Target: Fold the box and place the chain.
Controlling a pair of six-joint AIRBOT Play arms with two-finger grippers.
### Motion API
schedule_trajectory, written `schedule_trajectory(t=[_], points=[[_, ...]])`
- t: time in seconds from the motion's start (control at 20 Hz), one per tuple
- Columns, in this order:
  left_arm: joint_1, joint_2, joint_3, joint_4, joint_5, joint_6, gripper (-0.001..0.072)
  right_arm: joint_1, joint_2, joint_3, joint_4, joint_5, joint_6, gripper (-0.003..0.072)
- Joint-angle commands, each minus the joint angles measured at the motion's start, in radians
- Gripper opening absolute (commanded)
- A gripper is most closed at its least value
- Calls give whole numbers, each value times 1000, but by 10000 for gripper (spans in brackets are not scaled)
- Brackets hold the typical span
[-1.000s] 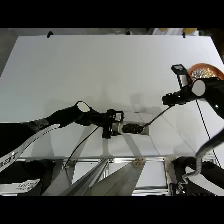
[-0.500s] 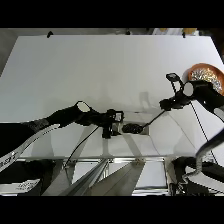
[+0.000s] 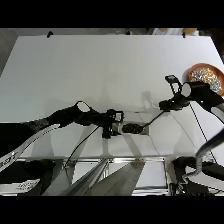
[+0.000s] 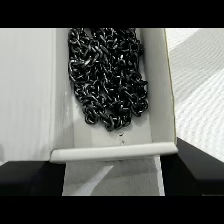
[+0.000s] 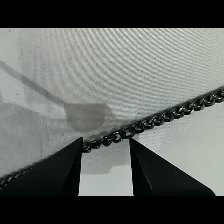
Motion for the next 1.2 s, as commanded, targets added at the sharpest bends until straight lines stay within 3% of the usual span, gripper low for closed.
schedule_trajectory(t=[0.0, 0.05, 0.1, 0.25, 0.5, 0.8, 1.15], points=[[0, 0, 0, 0, 0, 0, 314, -1, -26, -1, 0, 6, 8, 187], [0, 0, 0, 0, 0, 0, 314, -1, -24, -1, 0, 6, 8, 64], [0, 0, 0, 0, 0, 0, 314, -1, -19, -1, 0, 7, 7, 19], [0, 0, 0, 0, 0, 1, 314, -1, 27, -1, 0, 17, 6, 18], [0, 0, 0, 0, 0, 1, 314, 9, 212, -1, 1, 82, 3, 18], [0, 0, 0, 0, 0, 0, 314, 151, 460, -2, 22, 236, 3, 19], [0, 0, 0, 0, 0, 1, 314, 325, 675, -3, 242, 331, 6, 19]])
